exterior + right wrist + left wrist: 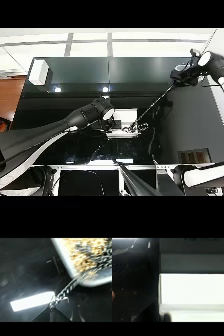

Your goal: Fold the box and place the chain.

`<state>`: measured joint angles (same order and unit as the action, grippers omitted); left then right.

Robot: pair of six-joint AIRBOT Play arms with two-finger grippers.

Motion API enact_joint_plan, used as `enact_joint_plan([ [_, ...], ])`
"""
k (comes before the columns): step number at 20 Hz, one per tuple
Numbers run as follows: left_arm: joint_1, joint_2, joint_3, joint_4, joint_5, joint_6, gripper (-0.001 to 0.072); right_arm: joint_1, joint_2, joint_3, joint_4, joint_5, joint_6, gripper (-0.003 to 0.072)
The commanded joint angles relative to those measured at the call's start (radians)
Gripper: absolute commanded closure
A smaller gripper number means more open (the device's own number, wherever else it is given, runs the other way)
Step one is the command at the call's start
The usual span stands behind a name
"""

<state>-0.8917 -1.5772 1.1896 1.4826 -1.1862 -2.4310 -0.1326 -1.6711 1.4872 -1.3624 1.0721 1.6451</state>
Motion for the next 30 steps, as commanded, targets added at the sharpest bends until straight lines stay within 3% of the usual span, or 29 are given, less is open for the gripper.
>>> enact_joint_plan([
  [1, 0.001, 0.0, 0.0, 0.0, 0.0, 0.0, 0.0681, 0.032, 0.176, 0.001, 0.0, 0.095, -0.068, 0.067],
  [8, 0.001, 0.0, 0.0, 0.0, 0.0, 0.0, 0.0681, 0.143, 0.674, 0.001, 0.006, 0.201, -0.09, 0.067],
  [10, 0.001, 0.0, 0.0, 0.0, 0.0, 0.0, 0.0681, 0.185, 0.777, 0.001, 0.039, 0.286, -0.09, 0.0669],
  [13, 0.001, 0.0, 0.0, 0.0, 0.0, 0.0, 0.0681, 0.236, 0.892, 0.001, 0.093, 0.32, -0.087, 0.067],
  [18, 0.001, 0.0, 0.0, 0.0, 0.0, 0.0, 0.0681, 0.249, 0.935, -0.01, 0.211, 0.387, -0.09, 0.067],
  [24, 0.001, 0.0, 0.0, 0.0, 0.0, 0.0, 0.0681, 0.249, 0.935, -0.127, 0.467, 0.381, -0.14, 0.067],
  [30, 0.001, 0.0, 0.0, 0.0, 0.0, 0.0, 0.0681, 0.249, 0.935, -0.137, 0.471, 0.375, -0.151, 0.0669],
])
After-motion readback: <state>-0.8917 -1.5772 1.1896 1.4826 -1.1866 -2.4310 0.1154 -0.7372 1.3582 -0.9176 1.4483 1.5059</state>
